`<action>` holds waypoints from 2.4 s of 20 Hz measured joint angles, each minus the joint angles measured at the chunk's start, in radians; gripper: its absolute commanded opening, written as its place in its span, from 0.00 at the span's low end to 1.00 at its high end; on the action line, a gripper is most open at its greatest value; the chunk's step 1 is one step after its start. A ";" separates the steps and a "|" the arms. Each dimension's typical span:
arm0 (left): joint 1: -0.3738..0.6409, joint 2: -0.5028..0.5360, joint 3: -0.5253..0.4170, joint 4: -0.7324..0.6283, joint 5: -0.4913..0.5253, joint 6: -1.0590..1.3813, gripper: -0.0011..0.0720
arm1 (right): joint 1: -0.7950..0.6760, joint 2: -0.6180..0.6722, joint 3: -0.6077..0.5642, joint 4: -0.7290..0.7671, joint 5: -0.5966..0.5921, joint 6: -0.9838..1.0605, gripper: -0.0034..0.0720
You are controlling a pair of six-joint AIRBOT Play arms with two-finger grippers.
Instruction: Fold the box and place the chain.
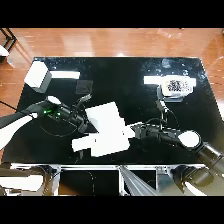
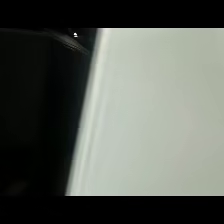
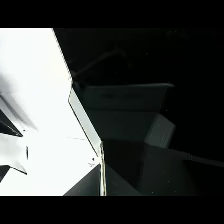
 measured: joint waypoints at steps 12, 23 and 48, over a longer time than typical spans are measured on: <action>0.000 0.000 0.006 0.022 -0.010 0.000 0.04 | -0.043 0.000 0.024 -0.015 0.080 0.002 0.98; -0.142 0.153 0.048 0.076 0.099 0.158 0.03 | -0.478 0.001 0.251 -0.496 0.428 -0.005 0.97; -0.337 0.249 -0.085 0.111 0.638 0.507 0.04 | -0.236 0.000 0.130 -0.532 0.472 -0.637 0.98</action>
